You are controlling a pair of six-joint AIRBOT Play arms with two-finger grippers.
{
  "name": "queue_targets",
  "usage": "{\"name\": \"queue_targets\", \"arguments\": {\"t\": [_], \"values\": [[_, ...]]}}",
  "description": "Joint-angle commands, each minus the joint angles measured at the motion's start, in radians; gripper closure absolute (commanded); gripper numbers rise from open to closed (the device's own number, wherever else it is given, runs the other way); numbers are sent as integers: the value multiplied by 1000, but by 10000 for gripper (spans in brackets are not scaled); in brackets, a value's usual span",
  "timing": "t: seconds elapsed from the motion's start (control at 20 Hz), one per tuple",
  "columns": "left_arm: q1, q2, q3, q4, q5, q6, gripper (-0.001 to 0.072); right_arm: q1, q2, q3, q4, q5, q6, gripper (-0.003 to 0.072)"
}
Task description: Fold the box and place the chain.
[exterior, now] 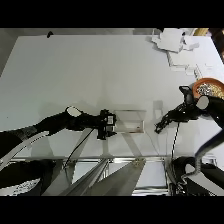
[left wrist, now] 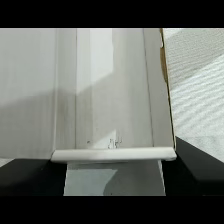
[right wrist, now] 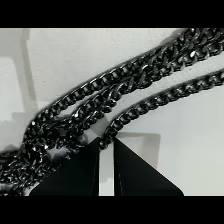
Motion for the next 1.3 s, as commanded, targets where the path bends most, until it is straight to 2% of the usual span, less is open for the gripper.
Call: {"name": "queue_targets", "arguments": {"t": [0.0,0.1,0.2,0.5,0.6,0.7,0.85,0.95,1.25], "values": [[1,0,1,0,0,0,434,29,0,0,-2,58,0,667],[1,0,1,0,0,0,434,32,14,0,1,106,0,667],[1,0,1,0,0,0,434,56,85,0,3,135,0,667],[1,0,1,0,0,0,434,256,408,0,26,219,-13,667],[1,0,1,0,0,0,434,301,498,0,132,190,-46,667],[1,0,1,0,0,0,434,329,553,0,325,154,-135,667],[1,0,1,0,0,0,434,374,558,0,606,100,-306,667],[1,0,0,0,0,0,434,423,552,0,724,37,-383,667],[1,0,1,0,0,0,434,603,461,0,768,-127,-474,667]]}}
